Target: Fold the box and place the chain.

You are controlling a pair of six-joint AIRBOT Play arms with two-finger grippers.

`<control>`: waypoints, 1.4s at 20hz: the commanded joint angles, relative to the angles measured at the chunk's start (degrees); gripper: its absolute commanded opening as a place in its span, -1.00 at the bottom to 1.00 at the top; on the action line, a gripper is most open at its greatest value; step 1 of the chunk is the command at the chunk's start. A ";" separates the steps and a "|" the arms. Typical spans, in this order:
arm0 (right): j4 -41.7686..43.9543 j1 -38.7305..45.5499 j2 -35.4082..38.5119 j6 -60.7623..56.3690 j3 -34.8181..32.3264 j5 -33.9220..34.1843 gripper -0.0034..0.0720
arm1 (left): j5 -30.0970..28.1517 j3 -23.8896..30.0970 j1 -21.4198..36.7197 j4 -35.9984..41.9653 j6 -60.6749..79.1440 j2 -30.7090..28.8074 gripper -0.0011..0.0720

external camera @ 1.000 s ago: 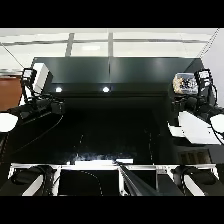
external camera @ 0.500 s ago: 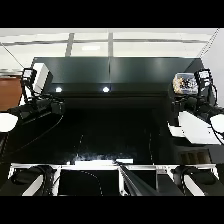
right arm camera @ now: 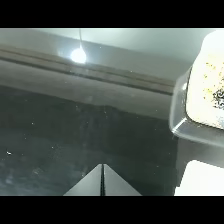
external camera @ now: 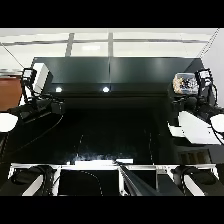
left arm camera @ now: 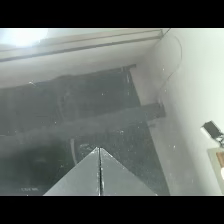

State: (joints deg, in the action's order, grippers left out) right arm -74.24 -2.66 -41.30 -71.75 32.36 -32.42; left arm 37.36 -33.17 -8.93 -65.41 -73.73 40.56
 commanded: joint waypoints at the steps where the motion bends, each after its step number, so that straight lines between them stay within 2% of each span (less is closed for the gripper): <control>1: 3.58 0.02 0.02 0.00 0.00 1.53 -0.87 | -2.99 0.02 0.00 0.11 0.00 -0.04 -0.89; 3: 3.37 0.11 0.00 0.02 0.00 7.61 -0.87 | -6.05 0.02 -0.02 1.25 -0.02 -0.04 -0.89; 6: 1.18 4.87 -0.94 -0.20 0.72 25.97 -0.87 | -9.57 0.02 -0.02 3.19 -0.02 -0.02 -0.89; 7: 1.81 9.01 -2.05 -1.11 2.27 27.89 -0.87 | -10.49 0.02 -0.02 3.17 -0.02 -0.02 -0.89; 9: 2.67 20.28 -5.88 -3.78 7.19 25.64 -0.86 | -11.63 0.02 0.00 3.13 0.00 0.13 -0.89; 10: 2.67 26.64 -8.52 -5.18 10.12 22.43 -0.57 | -11.89 0.02 -0.02 3.13 0.00 0.24 -0.89; 11: 2.67 32.39 -11.34 -6.47 13.14 17.64 -0.07 | -11.89 0.02 0.02 3.10 0.00 0.24 -0.89; 12: 2.58 38.21 -14.62 -6.84 16.33 10.91 0.89 | -11.87 0.02 0.04 3.13 0.00 0.24 -0.85; 13: 1.20 42.66 -17.55 -6.64 18.82 4.63 1.00 | -11.80 0.02 0.02 3.10 0.00 0.31 -0.35; 14: -3.50 46.64 -20.41 -6.99 21.35 -2.08 1.00 | -11.82 0.02 -0.02 3.10 0.00 0.52 0.77; 15: -8.74 49.81 -22.82 -10.08 23.47 -7.41 1.00 | -11.63 0.02 0.09 3.08 -0.07 0.96 0.98; 16: -13.31 53.20 -25.51 -14.03 25.83 -12.74 1.00 | -11.17 0.02 0.09 2.93 -0.02 1.22 0.98; 18: -14.91 59.45 -31.82 -16.06 30.84 -23.50 1.00 | -11.26 0.02 0.07 2.89 -0.02 1.70 0.98; 20: -8.28 64.70 -38.93 -9.07 35.50 -33.38 1.00 | -11.23 0.02 0.02 2.89 -0.02 1.99 0.97; 23: 7.69 68.37 -47.80 10.56 39.50 -46.23 1.00 | -11.23 0.02 -0.02 2.93 -0.02 1.99 0.97; 26: 9.81 65.90 -51.12 21.51 39.65 -47.30 1.00 | -11.21 0.02 -0.02 5.07 -0.07 1.99 0.97; 28: 8.96 63.58 -52.72 24.33 39.65 -47.25 1.00 | -11.21 0.02 -0.02 6.21 -0.07 1.99 0.97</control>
